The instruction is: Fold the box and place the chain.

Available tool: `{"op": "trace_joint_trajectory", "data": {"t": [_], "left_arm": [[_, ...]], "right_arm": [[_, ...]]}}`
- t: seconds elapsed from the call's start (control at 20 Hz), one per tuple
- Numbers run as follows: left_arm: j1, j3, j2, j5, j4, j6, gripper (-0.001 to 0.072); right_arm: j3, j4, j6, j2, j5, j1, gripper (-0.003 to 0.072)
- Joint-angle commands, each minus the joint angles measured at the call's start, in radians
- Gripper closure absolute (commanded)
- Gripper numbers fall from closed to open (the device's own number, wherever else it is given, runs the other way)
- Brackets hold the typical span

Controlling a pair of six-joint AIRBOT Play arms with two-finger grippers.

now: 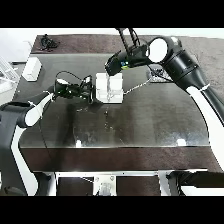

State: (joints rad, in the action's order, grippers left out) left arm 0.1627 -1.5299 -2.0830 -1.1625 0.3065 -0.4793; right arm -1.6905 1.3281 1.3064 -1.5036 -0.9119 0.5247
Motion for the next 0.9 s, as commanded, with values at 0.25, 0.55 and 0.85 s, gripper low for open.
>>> {"op": "trace_joint_trajectory", "data": {"t": [0.25, 0.55, 0.85], "left_arm": [[-0.001, 0.000, 0.000, 0.001, 0.000, 0.000, 0.0420], [-0.001, 0.000, 0.000, 0.000, 0.000, 0.000, 0.0420], [-0.001, 0.000, 0.000, 0.000, 0.000, 0.000, 0.0420]], "right_arm": [[0.071, -0.010, 0.002, 0.000, 0.021, -0.013, 0.0686], [0.204, -0.003, 0.001, -0.070, 0.025, -0.031, 0.0563], [0.179, -0.027, 0.002, -0.058, -0.029, -0.082, 0.0322]]}}
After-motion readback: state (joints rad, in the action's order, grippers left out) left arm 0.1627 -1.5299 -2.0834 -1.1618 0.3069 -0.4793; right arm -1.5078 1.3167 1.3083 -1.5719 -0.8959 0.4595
